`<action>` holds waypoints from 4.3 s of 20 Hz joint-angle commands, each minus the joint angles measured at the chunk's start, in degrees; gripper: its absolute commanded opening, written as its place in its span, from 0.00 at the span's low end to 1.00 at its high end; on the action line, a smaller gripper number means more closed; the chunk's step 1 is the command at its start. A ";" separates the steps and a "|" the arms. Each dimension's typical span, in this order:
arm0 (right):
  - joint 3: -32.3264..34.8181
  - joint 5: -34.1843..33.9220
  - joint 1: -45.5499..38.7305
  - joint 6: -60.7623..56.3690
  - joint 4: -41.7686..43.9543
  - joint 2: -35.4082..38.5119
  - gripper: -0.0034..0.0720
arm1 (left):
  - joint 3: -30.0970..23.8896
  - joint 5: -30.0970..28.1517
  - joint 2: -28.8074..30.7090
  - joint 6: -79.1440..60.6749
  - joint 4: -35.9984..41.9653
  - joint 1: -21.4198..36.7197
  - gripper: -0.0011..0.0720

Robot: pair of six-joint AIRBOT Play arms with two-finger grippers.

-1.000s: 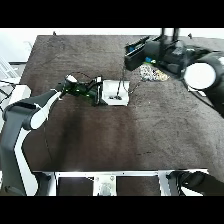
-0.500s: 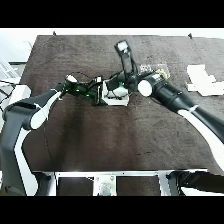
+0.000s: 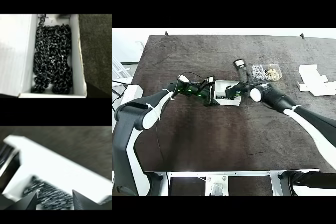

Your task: Fold the box and place the chain.

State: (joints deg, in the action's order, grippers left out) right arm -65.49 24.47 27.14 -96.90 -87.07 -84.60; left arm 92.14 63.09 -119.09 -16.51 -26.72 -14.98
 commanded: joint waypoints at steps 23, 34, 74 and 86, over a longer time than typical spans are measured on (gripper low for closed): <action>-16.04 -3.04 -21.49 19.98 26.69 -22.86 0.41 | 0.04 -0.07 0.04 -0.02 0.00 0.02 0.51; -16.11 5.97 -20.57 27.93 26.45 -4.72 0.05 | 0.04 -0.02 0.04 -0.02 0.02 0.02 0.51; 6.82 -5.73 -2.25 30.14 12.28 19.65 0.58 | 0.04 -0.04 0.04 0.00 0.00 0.02 0.51; -10.64 18.71 -21.05 78.40 52.02 1.55 0.37 | 0.04 -0.02 0.04 -0.02 0.02 0.02 0.51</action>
State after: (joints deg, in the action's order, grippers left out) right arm -72.55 32.38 10.15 -35.07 -53.41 -76.95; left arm 92.14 63.07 -119.09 -16.51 -26.70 -14.98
